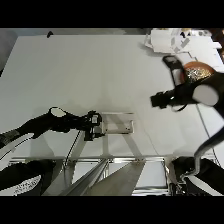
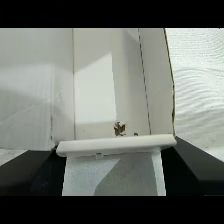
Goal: Fold the box and place the chain.
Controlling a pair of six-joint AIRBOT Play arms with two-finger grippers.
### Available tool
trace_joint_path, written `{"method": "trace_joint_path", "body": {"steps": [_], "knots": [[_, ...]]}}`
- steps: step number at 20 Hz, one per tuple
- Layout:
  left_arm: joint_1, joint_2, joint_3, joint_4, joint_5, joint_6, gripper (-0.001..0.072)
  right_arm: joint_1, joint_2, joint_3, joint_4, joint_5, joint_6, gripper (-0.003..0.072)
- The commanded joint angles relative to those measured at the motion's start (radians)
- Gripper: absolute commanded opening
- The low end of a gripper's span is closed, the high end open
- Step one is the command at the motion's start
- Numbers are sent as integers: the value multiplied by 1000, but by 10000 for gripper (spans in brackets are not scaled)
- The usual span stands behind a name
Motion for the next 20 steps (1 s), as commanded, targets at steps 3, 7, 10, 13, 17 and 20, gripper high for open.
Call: {"method": "trace_joint_path", "body": {"steps": [3,7,10,13,17,20], "knots": [[0,0,0,0,0,0,136,-534,-171,148,-9,-36,-276,176],[0,0,0,0,0,0,136,-734,-393,287,-9,-66,-322,176],[0,0,0,0,0,0,136,-776,-564,402,-8,-63,-322,247],[0,0,0,0,0,0,136,-777,-689,473,11,-109,-319,280],[0,0,0,0,0,0,136,-777,-780,478,18,-135,-311,270],[0,0,0,0,0,0,136,-790,-823,478,10,-98,-290,241]]}}
